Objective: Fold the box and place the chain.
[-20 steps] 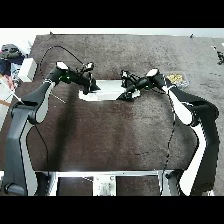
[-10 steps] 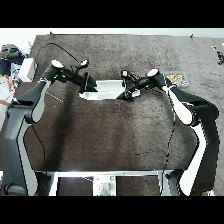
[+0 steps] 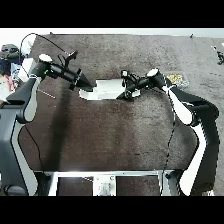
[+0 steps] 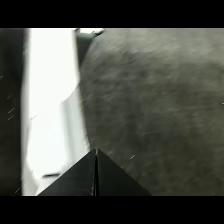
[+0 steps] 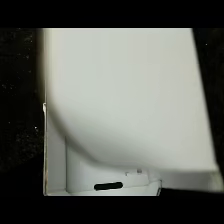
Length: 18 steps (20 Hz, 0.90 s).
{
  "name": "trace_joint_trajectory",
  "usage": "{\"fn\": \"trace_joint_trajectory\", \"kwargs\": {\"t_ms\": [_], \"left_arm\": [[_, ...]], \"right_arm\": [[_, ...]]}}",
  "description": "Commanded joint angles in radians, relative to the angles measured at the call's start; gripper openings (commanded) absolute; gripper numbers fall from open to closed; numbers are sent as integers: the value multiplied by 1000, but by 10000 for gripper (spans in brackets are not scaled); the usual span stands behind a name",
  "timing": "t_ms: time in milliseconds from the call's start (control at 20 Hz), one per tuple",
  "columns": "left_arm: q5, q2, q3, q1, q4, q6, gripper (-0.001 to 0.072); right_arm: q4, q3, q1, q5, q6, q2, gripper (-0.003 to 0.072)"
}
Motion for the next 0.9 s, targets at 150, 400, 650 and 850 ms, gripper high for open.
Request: {"fn": "trace_joint_trajectory", "kwargs": {"t_ms": [150, 400, 650, 850], "left_arm": [[116, 4, 0, -89, -15, -20, 11], [251, 4, 0, -92, -38, -27, 10], [405, 4, -3, -92, -33, -37, 11], [495, 4, -43, -93, -30, -51, 11]], "right_arm": [[0, 0, 1, 1, 0, -1, 471], [0, 0, 1, 1, 0, -1, 471], [0, 0, 1, 1, 0, -1, 471], [0, 0, 1, 1, 0, -1, 471]]}}
